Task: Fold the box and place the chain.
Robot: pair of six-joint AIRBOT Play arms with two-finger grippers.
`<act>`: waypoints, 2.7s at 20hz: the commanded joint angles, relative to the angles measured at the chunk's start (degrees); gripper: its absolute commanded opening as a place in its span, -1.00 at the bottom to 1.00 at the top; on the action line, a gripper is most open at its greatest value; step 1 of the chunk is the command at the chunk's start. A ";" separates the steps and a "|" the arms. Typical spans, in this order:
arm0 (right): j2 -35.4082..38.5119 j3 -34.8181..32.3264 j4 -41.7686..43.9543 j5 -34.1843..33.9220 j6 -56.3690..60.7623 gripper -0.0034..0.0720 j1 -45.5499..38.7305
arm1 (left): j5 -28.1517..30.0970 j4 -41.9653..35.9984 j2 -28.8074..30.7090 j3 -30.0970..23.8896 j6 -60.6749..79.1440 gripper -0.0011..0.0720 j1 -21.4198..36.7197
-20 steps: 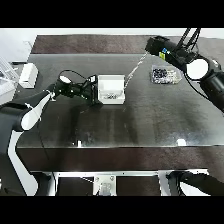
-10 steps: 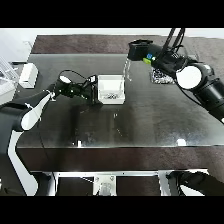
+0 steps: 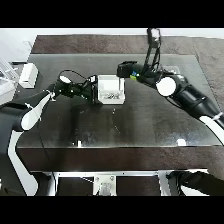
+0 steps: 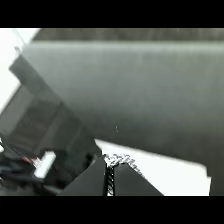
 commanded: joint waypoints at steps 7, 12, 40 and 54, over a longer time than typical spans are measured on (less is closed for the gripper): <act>-8.15 -2.58 1.64 0.04 -0.48 -0.88 0.48 | 0.04 0.02 0.00 -0.02 0.00 0.45 -0.02; -6.88 -2.58 1.60 0.09 -3.23 0.35 0.26 | 0.04 0.02 0.00 -0.02 0.00 0.45 -0.02; -26.14 22.80 45.83 42.05 -84.35 -0.69 -27.93 | 0.07 0.02 0.00 -0.02 0.00 0.45 -0.02; -40.11 38.36 45.66 46.01 -90.16 -0.72 -23.41 | 0.11 0.02 0.00 -0.02 0.00 0.45 -0.02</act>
